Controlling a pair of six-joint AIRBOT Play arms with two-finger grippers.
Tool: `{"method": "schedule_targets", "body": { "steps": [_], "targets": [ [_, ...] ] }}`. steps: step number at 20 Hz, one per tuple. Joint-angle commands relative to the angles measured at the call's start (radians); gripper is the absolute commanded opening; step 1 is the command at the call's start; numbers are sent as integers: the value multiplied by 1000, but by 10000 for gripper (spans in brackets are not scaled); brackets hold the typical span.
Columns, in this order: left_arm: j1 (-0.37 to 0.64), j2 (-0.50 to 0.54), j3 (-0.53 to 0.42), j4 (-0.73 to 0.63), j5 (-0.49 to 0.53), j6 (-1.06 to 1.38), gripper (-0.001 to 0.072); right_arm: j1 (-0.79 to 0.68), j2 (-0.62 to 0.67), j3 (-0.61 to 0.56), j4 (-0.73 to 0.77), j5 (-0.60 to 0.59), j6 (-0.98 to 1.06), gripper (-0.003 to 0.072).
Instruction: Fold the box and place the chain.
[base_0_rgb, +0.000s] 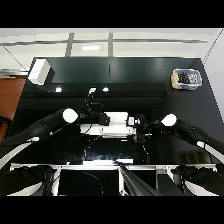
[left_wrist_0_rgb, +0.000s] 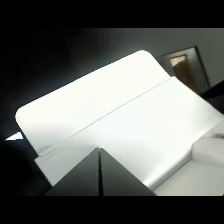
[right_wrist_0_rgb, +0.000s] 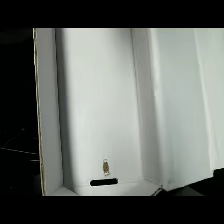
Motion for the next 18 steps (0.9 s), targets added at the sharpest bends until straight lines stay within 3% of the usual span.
{"method": "schedule_targets", "body": {
  "steps": [1, 6, 9, 10, 11, 12, 13, 18],
  "targets": [
    [55, 48, 36, 111, -79, -4, 26, 0, 0, 0, 1, 0, 1, 529],
    [236, 269, 42, 230, -262, -3, 27, 0, 0, 0, 0, 0, 1, 529],
    [334, 340, 35, 272, -459, 49, 31, 0, 0, 0, 0, 0, 1, 529],
    [346, 333, 33, 274, -560, 161, 68, 0, 0, 0, 0, 0, 1, 530],
    [347, 319, 26, 277, -649, 284, 337, 0, 0, 0, 0, 0, 1, 530],
    [343, 306, 11, 274, -675, 372, 682, 0, 0, 0, 0, 0, 1, 529],
    [333, 293, -8, 270, -658, 436, 713, 0, 0, 0, 0, 0, 1, 529],
    [242, 254, -70, 258, -393, 765, 712, 0, 0, 0, 0, 0, 1, 529]
  ]
}}
